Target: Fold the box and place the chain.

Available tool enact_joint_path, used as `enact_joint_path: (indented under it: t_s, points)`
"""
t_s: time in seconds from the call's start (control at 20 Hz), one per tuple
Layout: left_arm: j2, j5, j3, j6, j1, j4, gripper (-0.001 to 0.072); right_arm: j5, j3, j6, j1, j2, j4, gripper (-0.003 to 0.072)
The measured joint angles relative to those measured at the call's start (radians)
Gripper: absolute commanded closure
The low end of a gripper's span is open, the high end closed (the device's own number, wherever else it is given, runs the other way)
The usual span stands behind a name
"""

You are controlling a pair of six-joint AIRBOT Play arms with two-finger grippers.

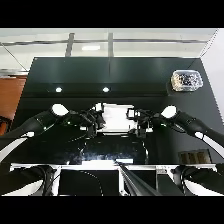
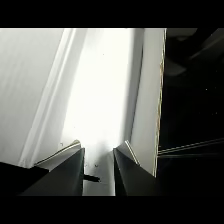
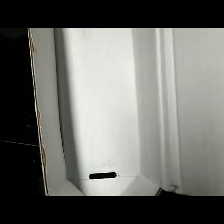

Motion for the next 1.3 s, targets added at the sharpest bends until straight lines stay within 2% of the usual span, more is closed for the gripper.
enact_joint_path:
  t_s: [0.05, 0.1, 0.15, 0.2, 0.25, 0.3, 0.45, 0.6, 0.7, 0.9, 1.1, 1.3]
  points:
    - [-0.001, 0.0, 0.0, 0.0, 0.001, 0.0, 0.0174, 0.0, 0.0, 0.0, 0.0, 0.0, 0.0, 0.0262]
    - [-0.001, 0.002, 0.0, 0.0, 0.002, 0.003, 0.0409, -0.002, 0.0, 0.0, 0.0, 0.0, -0.001, 0.0262]
    - [-0.001, 0.003, 0.0, 0.001, 0.002, 0.016, 0.0516, 0.0, 0.0, 0.0, 0.0, 0.0, -0.004, 0.0262]
    - [-0.001, -0.001, 0.0, 0.002, 0.002, 0.022, 0.0518, 0.0, 0.0, 0.0, 0.0, 0.0, 0.001, 0.0262]
    - [-0.001, -0.003, 0.0, 0.002, 0.002, 0.029, 0.0577, 0.001, 0.0, 0.0, 0.0, 0.0, 0.0, 0.0262]
    - [-0.001, -0.003, 0.0, 0.002, 0.002, 0.037, 0.0684, 0.001, 0.0, 0.0, 0.0, 0.0, 0.0, 0.0262]
    - [0.011, -0.005, 0.006, -0.022, 0.01, 0.079, 0.0682, 0.0, 0.0, 0.0, 0.0, 0.0, 0.0, 0.0262]
    - [0.066, -0.012, 0.016, -0.167, 0.064, 0.193, 0.0681, -0.004, 0.0, 0.002, 0.0, 0.0, 0.002, 0.0262]
    - [0.118, -0.011, 0.019, -0.296, 0.143, 0.267, 0.0681, 0.004, 0.0, -0.002, 0.0, 0.0, -0.002, 0.0262]
    - [0.183, -0.085, 0.02, -0.641, 0.376, 0.34, 0.0681, 0.001, 0.0, -0.002, 0.0, 0.0, -0.002, 0.0262]
    - [0.171, -0.204, -0.009, -0.953, 0.563, 0.365, 0.0682, 0.001, 0.0, -0.002, 0.0, 0.0, -0.002, 0.0262]
    - [0.094, -0.28, -0.061, -1.104, 0.594, 0.309, 0.0682, 0.0, 0.0, 0.0, 0.0, 0.0, -0.002, 0.0262]
